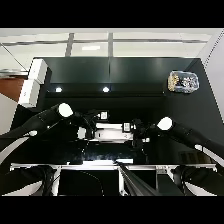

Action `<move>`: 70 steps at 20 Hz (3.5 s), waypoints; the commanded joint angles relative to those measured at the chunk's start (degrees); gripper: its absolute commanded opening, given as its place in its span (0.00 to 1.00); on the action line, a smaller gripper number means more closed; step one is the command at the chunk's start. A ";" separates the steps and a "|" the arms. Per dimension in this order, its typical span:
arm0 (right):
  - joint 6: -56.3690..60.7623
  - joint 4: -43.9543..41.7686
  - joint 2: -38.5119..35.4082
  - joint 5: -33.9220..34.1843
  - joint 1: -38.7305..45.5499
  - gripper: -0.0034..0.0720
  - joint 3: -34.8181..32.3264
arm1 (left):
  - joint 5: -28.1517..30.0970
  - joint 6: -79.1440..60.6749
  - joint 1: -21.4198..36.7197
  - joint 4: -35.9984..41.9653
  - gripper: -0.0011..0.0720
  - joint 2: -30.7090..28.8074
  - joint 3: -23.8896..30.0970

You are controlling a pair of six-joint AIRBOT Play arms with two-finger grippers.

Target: Fold the box and place the chain.

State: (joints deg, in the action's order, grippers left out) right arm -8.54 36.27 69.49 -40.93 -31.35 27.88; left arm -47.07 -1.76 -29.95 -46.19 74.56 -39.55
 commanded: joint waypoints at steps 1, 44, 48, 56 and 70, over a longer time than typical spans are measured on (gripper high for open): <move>0.66 0.63 0.07 0.42 -0.33 0.67 -0.04 | 0.09 0.02 -0.02 0.20 0.06 0.02 -0.02; 0.57 0.81 0.07 0.02 -0.31 0.67 -0.04 | 14.88 41.79 0.90 21.16 0.06 -19.04 11.47; 0.57 0.81 0.07 0.02 -0.31 0.67 -0.04 | 21.97 38.71 -0.28 21.18 0.06 -18.18 11.47; 0.57 0.81 0.07 0.02 -0.33 0.67 -0.04 | 22.60 36.63 -4.39 21.16 0.06 -8.81 11.45; 0.57 0.81 0.07 0.02 -0.33 0.67 -0.04 | 1.22 32.98 14.36 5.66 0.06 -25.77 9.33</move>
State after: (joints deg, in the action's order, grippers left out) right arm -8.03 37.15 69.54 -40.91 -31.64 27.83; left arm -34.39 31.44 -21.82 -34.35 53.30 -29.56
